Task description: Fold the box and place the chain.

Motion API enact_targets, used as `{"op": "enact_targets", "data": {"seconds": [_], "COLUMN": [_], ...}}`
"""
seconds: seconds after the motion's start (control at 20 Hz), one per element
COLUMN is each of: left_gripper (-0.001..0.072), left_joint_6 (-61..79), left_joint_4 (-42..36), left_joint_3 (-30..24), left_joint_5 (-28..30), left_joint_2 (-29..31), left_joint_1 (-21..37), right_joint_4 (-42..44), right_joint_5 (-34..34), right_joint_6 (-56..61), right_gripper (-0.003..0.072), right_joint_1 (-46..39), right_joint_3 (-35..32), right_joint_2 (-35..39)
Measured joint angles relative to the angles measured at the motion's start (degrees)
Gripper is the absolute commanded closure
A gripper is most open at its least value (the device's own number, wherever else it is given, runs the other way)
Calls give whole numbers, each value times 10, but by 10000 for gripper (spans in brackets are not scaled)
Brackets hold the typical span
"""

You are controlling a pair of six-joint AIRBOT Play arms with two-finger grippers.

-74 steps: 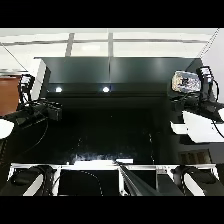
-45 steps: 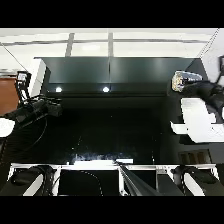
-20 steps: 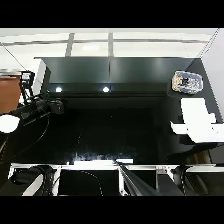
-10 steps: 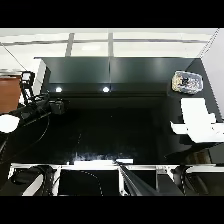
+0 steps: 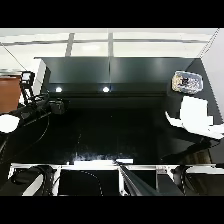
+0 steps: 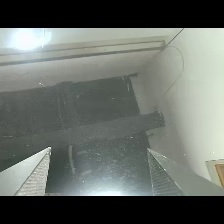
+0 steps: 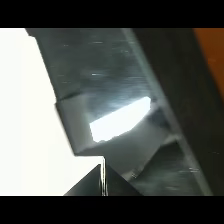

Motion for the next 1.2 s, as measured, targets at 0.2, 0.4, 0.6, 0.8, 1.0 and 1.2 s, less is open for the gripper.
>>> {"op": "enact_targets", "data": {"seconds": [0.2,0.4,0.6,0.8,1.0,1.2], "left_gripper": [2,2,1,1,1,1], "left_joint_6": [0,0,-1,0,0,-1], "left_joint_4": [0,-2,-28,-48,-64,-122], "left_joint_3": [0,0,0,-2,-7,-8], "left_joint_5": [0,0,-2,-18,-24,-23], "left_joint_2": [0,0,0,0,-11,-59], "left_joint_1": [0,0,-1,-8,-43,-91], "right_joint_4": [64,123,205,278,325,342], "right_joint_5": [-2,-21,-75,-170,-280,-408], "right_joint_6": [-16,-28,-37,-48,-52,-54], "right_gripper": [676,676,676,676,676,676], "right_joint_1": [16,85,212,370,528,665], "right_joint_3": [-79,-193,-309,-416,-504,-560], "right_joint_2": [64,153,266,396,491,527]}}
